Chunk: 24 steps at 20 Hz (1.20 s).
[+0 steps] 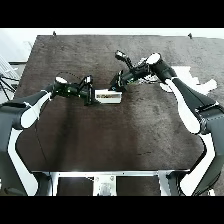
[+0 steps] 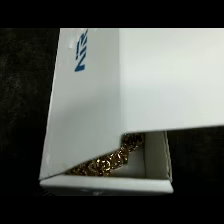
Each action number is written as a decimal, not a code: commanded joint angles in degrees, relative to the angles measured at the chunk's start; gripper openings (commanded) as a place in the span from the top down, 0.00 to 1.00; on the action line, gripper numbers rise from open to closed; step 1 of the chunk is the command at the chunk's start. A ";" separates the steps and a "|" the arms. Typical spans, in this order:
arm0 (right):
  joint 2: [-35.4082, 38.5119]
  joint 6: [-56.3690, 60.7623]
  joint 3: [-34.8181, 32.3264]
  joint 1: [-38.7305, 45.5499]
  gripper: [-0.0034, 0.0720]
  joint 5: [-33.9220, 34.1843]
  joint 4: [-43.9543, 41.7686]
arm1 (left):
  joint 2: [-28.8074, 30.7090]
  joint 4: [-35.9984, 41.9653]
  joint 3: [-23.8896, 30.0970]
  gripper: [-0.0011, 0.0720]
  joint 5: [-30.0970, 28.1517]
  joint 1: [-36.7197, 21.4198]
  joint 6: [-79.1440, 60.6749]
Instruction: Fold the box and place the chain.
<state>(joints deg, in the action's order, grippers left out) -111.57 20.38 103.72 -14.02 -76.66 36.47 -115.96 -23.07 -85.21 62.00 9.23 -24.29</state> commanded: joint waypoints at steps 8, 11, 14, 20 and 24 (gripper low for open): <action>0.04 -9.27 -8.70 -0.33 0.37 5.79 -1.99 | 0.02 -0.02 -0.04 0.35 -0.04 0.00 0.00; 0.04 -11.69 -8.70 -1.22 0.38 5.81 -1.95 | 0.02 -0.02 -0.04 0.35 -0.02 0.00 -0.02; 0.04 -12.15 -8.70 -1.60 0.38 6.99 -1.90 | 0.02 -0.02 -0.04 0.35 -0.02 0.00 -0.02; 0.04 -13.60 -8.68 -1.60 0.38 9.88 -1.90 | 0.02 -0.02 -0.04 0.35 -0.02 0.00 0.00; 0.07 -13.84 -8.68 -1.62 0.38 10.67 -1.92 | 0.02 -0.02 -0.04 0.35 -0.02 0.00 0.00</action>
